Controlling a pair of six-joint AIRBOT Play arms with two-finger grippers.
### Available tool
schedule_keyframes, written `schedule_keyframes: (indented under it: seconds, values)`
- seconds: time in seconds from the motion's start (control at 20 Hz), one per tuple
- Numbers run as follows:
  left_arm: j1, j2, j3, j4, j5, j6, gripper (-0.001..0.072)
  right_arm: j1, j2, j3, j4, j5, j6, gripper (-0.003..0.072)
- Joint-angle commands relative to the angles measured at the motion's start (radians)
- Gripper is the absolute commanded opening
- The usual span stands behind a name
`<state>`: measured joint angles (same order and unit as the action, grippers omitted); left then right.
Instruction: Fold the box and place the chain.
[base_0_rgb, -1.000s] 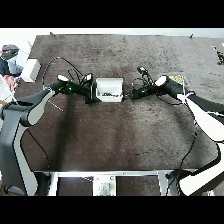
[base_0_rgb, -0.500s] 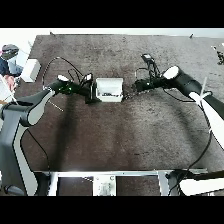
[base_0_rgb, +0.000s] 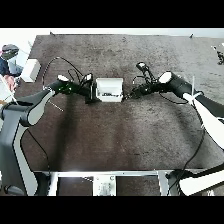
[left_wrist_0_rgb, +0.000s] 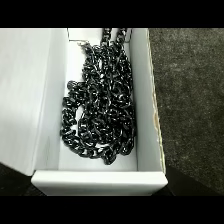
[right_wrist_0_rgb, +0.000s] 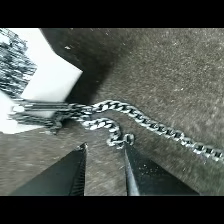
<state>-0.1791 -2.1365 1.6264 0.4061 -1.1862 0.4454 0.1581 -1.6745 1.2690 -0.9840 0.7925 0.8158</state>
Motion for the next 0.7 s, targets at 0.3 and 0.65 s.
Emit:
schedule_keyframes:
  seconds: [0.3,0.65]
  values:
    - [0.0,0.0,0.0,0.0,0.0,0.0,0.047,0.008,-0.09,0.037,-0.045,0.023,-0.098,0.0265]
    - [0.0,0.0,0.0,0.0,0.0,0.0,0.0469,0.011,-0.102,0.038,-0.056,0.0,-0.098,0.0013]
